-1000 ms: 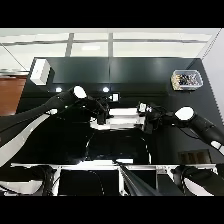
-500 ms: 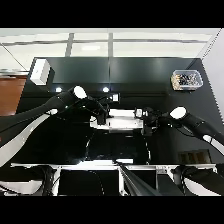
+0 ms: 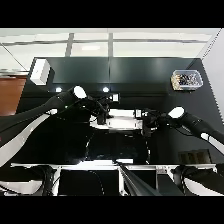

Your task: Fold the box and place the chain.

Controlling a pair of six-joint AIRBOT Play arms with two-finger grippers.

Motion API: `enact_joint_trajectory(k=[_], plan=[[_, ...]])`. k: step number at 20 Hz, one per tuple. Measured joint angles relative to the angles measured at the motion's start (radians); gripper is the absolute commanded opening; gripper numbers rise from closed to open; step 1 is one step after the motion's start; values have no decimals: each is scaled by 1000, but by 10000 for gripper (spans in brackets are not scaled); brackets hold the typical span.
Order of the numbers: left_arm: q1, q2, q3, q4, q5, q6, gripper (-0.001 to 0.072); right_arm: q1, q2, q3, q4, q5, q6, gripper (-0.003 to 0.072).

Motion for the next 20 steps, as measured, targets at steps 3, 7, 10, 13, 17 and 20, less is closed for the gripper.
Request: enact_joint_trajectory(k=[3, 7, 10, 13, 17, 20], plan=[[0, 0, 0, 0, 0, 0, 27, 0, -3, 0, -3, 0, -1, 709], [0, 0, 0, 0, 0, 0, 27, -1, -3, 0, -6, -2, -2, 710], [0, 0, 0, -2, 0, 0, 27, -13, -4, 0, -8, 5, -4, 708], [0, 0, 0, -2, -3, 0, 27, -23, -4, 0, -11, 18, -5, 577], [0, 0, 0, -1, 0, 0, 31, -27, -4, 0, -11, 20, -5, 415], [1, 1, 0, -1, -1, -1, 457, -28, -4, 0, -10, 19, -3, 415]])
